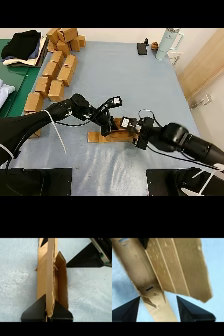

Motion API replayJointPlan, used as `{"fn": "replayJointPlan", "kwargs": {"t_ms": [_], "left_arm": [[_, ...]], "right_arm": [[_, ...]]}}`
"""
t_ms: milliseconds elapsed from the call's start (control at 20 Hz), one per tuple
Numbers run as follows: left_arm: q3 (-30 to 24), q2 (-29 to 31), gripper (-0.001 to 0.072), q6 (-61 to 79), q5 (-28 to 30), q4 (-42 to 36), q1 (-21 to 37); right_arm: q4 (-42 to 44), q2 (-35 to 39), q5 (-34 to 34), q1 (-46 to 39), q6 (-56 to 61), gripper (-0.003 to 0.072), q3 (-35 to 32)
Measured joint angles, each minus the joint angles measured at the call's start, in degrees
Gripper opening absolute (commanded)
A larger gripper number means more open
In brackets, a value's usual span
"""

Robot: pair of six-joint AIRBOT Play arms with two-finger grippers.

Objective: Fold the box.

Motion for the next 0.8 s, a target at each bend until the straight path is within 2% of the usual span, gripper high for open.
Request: {"fn": "replayJointPlan", "kwargs": {"t_ms": [200,350,550,800], "left_arm": [[0.0,0.0,0.0014,0.0,0.0,0.0,0.0],[0.0,0.0,0.0014,0.0,0.0,0.0,0.0],[0.0,0.0,0.0014,0.0,0.0,0.0,0.0],[0.0,0.0,0.0014,0.0,0.0,0.0,0.0]], "right_arm": [[20.0,-1.4,1.6,-11.6,-26.9,0.0720,0.0],[31.7,-4.7,1.9,-16.5,-40.1,0.0720,0.0],[39.3,-9.3,2.1,-18.7,-47.0,0.0720,0.0],[41.1,-11.0,2.5,-19.4,-48.6,0.0720,0.0]]}}
